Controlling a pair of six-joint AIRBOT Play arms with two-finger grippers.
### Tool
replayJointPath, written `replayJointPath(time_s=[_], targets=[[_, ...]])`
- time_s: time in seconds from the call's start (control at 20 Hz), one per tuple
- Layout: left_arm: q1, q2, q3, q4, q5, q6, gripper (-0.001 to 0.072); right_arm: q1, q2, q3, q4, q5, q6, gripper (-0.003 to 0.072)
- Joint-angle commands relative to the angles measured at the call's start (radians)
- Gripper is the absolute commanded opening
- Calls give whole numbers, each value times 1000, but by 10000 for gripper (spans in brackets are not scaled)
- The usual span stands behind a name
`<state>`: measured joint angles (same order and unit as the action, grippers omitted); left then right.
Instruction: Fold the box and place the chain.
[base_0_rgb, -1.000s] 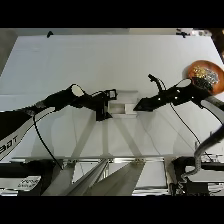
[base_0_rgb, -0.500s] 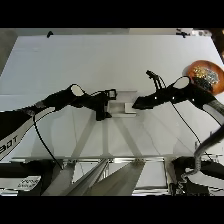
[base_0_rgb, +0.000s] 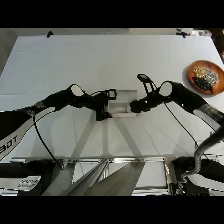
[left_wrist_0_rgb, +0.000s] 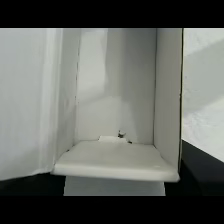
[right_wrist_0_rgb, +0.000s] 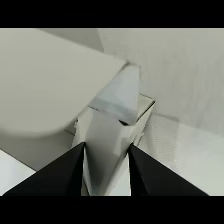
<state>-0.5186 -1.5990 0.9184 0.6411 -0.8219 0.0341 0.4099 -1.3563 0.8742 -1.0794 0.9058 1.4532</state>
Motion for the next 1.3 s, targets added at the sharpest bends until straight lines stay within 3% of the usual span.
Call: replayJointPath(time_s=[0.0, 0.85, 0.9, 1.0, 1.25], targets=[[0, 0, 0, 3, 2, 8, 352, 41, -1, 56, -136, -22, 156, 254], [0, 0, 0, 3, 2, 8, 352, 114, -111, 90, -361, 58, 418, 237], [0, 0, 0, 3, 2, 8, 352, 114, -119, 90, -364, 54, 431, 139], [0, 0, 0, 3, 2, 8, 352, 114, -127, 90, -360, 51, 435, 93], [0, 0, 0, 3, 2, 8, 352, 114, -127, 90, -349, 57, 462, 83]])
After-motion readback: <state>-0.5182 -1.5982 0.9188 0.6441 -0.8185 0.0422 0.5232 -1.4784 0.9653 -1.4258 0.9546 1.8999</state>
